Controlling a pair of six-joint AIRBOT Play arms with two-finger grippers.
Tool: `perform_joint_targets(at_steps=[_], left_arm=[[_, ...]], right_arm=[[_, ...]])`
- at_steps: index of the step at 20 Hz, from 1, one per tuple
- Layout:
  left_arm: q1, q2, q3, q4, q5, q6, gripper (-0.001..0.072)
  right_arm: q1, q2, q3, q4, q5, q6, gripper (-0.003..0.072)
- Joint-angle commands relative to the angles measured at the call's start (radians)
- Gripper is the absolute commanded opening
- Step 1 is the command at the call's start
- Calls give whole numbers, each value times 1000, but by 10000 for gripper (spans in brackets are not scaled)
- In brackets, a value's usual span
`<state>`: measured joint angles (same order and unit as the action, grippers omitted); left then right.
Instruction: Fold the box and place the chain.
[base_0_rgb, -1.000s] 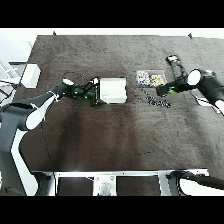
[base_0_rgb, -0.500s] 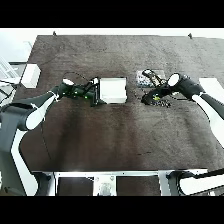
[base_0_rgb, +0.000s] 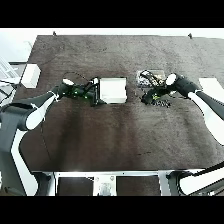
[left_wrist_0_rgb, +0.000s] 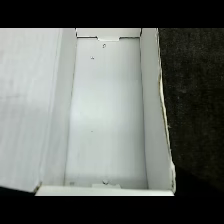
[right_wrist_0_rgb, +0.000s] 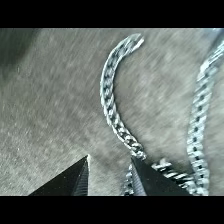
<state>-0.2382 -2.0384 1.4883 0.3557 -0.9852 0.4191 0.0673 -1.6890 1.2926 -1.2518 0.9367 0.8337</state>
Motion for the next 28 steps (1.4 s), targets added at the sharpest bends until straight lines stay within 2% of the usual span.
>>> perform_joint_targets(at_steps=[1,3,6,14,16,17,18,19,21,24,28], left_arm=[[0,0,0,0,0,0,289],[0,0,0,0,0,0,289],[0,0,0,0,-1,0,289],[0,0,0,0,0,0,289],[0,0,0,0,0,0,289],[0,0,0,0,0,0,289],[0,0,0,0,0,0,289],[0,0,0,0,0,0,289],[0,0,0,0,0,0,289],[0,0,0,0,0,0,289],[0,0,0,0,0,0,289]], right_arm=[[-2,-4,46,-1,27,-8,316],[-2,-2,76,0,68,-8,315],[-12,-7,86,-17,69,-8,320],[-42,-98,86,-24,115,-35,315],[-43,-101,86,-23,127,-35,255],[-43,-101,86,-23,144,-36,251],[-43,-101,85,-23,154,-47,134],[-43,-101,86,-20,153,-47,52],[-42,-101,86,14,159,-54,15],[-26,-75,86,45,179,-95,14],[-19,93,102,69,160,-94,13]])
